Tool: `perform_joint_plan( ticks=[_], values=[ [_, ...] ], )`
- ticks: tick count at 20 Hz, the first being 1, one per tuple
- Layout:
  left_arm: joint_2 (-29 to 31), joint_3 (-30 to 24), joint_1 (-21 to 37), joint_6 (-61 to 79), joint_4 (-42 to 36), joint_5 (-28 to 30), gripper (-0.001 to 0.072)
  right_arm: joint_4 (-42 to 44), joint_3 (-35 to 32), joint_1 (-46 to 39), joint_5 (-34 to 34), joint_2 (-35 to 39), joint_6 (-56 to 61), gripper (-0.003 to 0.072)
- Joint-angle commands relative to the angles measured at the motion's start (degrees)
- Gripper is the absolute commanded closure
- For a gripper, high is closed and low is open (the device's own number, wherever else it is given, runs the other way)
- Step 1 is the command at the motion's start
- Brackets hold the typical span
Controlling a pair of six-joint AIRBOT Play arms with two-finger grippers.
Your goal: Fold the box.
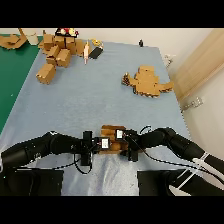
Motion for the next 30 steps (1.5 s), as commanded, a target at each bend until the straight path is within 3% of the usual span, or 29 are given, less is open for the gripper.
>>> perform_joint_plan(
  ticks=[1, 4, 7, 11, 13, 15, 27, 30],
  values=[
    [0.0, 0.02, -0.26, 0.52, -0.07, 0.28, 0.07, 0.0, 0.0, 0.0, 0.02, -0.02, 0.0, 0.0242],
    [1.09, -0.04, 0.87, -4.02, 1.25, -3.21, 0.07, 0.0, 0.0, 0.0, 0.0, -0.02, 0.02, 0.0243],
    [3.15, -0.07, 4.9, -12.26, 9.33, -4.7, 0.07, 0.02, 0.0, 0.0, 0.02, -0.02, 0.0, 0.0243],
    [2.51, 0.13, 6.78, -9.49, 9.4, -5.95, 0.0696, 0.0, 0.0, 0.0, 0.02, -0.02, 0.02, 0.0243],
    [1.46, 0.44, 6.49, -9.4, 9.16, -5.95, 0.0269, 0.0, 0.0, 0.0, 0.02, -0.02, 0.02, 0.0243],
    [0.83, 0.55, 6.49, -9.4, 9.01, -5.6, 0.0346, 0.0, 0.0, 0.0, 0.02, -0.02, 0.0, 0.0243],
    [-1.75, 3.65, 3.98, -6.54, 4.22, -6.8, 0.0347, 0.0, 0.0, 0.0, 0.04, -0.02, 0.0, 0.0243],
    [-2.6, 3.65, 3.98, -1.68, -1.16, -6.62, 0.0348, 0.0, 0.0, 0.0, 0.04, -0.02, 0.0, 0.0243]
  ],
)
